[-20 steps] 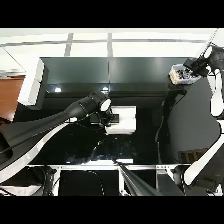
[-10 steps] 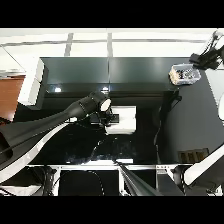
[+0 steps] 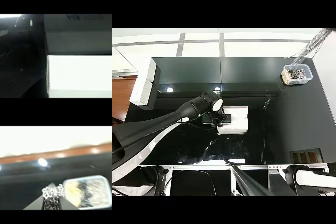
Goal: Fold the box and place the chain.
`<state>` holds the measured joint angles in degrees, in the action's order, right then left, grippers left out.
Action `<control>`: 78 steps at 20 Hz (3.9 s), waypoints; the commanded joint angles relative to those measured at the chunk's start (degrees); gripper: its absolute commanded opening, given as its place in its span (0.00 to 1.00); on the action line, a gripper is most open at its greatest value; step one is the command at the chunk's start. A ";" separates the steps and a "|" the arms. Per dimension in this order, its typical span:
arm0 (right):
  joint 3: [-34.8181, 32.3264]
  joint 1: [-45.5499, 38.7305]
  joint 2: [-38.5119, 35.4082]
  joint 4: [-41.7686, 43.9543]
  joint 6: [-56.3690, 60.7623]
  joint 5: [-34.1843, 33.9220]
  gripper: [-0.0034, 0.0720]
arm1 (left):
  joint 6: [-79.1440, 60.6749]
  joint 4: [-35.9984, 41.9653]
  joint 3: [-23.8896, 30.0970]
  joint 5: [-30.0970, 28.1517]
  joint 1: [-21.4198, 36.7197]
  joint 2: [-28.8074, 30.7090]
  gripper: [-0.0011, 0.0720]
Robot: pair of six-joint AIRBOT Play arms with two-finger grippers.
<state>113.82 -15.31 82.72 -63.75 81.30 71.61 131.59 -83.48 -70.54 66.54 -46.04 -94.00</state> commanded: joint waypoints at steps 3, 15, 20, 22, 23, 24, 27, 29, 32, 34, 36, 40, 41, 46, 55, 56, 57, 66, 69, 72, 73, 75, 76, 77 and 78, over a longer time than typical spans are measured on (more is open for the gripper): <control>-7.32 1.64 -12.74 13.46 -3.98 3.54 0.06 | -0.02 0.00 0.02 0.17 0.00 -0.02 0.05; -18.16 20.83 -28.09 10.64 -3.96 9.33 0.06 | -0.02 -0.02 0.02 0.09 0.02 -0.02 0.05; -18.16 27.02 -28.28 10.82 -3.98 9.20 0.06 | -0.02 -0.02 0.02 0.04 0.02 -0.02 0.05; -18.16 28.79 -28.28 10.82 -3.98 9.20 0.06 | -0.02 -0.02 0.02 -0.04 0.02 -0.02 0.05; -18.16 29.38 -28.28 10.82 -3.96 9.20 0.06 | -0.02 -0.02 0.02 -0.04 0.02 -0.02 0.05; -18.16 29.94 -28.28 10.84 -3.96 9.20 0.06 | -0.02 -0.02 0.02 -0.02 0.02 -0.02 0.05; -18.16 31.34 -28.28 11.89 -3.96 9.07 0.06 | -0.02 -0.02 0.02 -0.02 0.02 -0.02 0.05; -18.16 32.02 -28.28 12.90 -3.96 8.98 0.06 | -0.02 -0.02 0.02 -0.04 0.02 -0.02 0.05; -18.16 32.39 -28.24 12.92 -3.91 8.92 0.06 | -0.02 -0.02 0.02 -0.02 0.02 -0.02 0.05; -19.28 32.63 -28.24 12.92 -3.41 9.29 0.06 | -0.02 -0.02 0.02 -0.02 0.02 -0.02 0.05; -22.97 33.97 -28.24 12.90 -2.67 11.41 0.06 | -0.02 -0.02 0.02 0.00 0.02 -0.02 0.05; -35.91 34.86 -28.24 12.90 -2.43 10.80 0.06 | -0.02 -0.02 0.02 -0.04 0.02 -0.02 0.05; -39.21 34.86 -28.24 12.96 -2.38 9.05 0.06 | -0.02 -0.02 0.02 -0.04 0.02 -0.02 0.05; -50.21 34.88 -28.15 16.00 -2.03 -0.52 0.06 | -0.02 -0.02 0.02 -0.04 0.02 -0.02 0.05; -66.34 38.14 -27.69 16.81 1.27 -17.44 0.06 | -0.02 -0.02 0.02 -0.07 0.02 -0.02 0.05; -66.88 38.38 -27.41 16.85 1.62 -18.12 0.18 | -0.02 -0.02 0.02 -0.07 0.02 -0.02 0.05; -66.88 38.23 -27.26 16.52 1.86 -17.77 0.50 | 0.00 0.00 0.02 -0.07 0.02 -0.02 0.05; -66.62 14.60 -35.17 3.48 1.57 -3.28 0.53 | -0.02 2.89 -0.09 -0.22 0.02 -0.02 0.05; -67.19 13.92 -35.21 3.50 -0.15 -1.81 0.53 | 0.24 3.08 -0.90 1.46 -0.24 0.04 0.12; -67.47 13.94 -35.21 3.54 -0.13 -3.76 0.53 | 1.40 1.44 -3.17 3.32 -0.83 1.09 0.85; -67.47 13.94 -35.21 3.56 -0.13 -4.17 0.53 | 0.02 1.33 -3.76 3.21 -0.94 2.34 0.85; -67.47 13.94 -35.21 3.54 -0.13 -4.35 0.53 | -1.22 -1.36 -3.87 2.89 -1.55 6.84 0.86; -67.47 13.97 -35.21 3.58 -0.11 -4.35 0.53 | -1.38 -4.90 -3.80 3.69 -2.03 9.73 0.85; -67.47 13.99 -35.21 3.56 -0.13 -4.44 0.53 | -1.66 -9.05 -3.65 5.35 -2.49 12.76 0.86; -67.47 14.01 -35.21 3.56 -0.11 -4.52 0.53 | -2.49 -12.66 -3.04 7.26 -2.69 15.69 0.86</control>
<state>46.39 -1.19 47.55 -60.05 81.23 67.42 130.61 -87.05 -73.82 70.30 -47.92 -84.71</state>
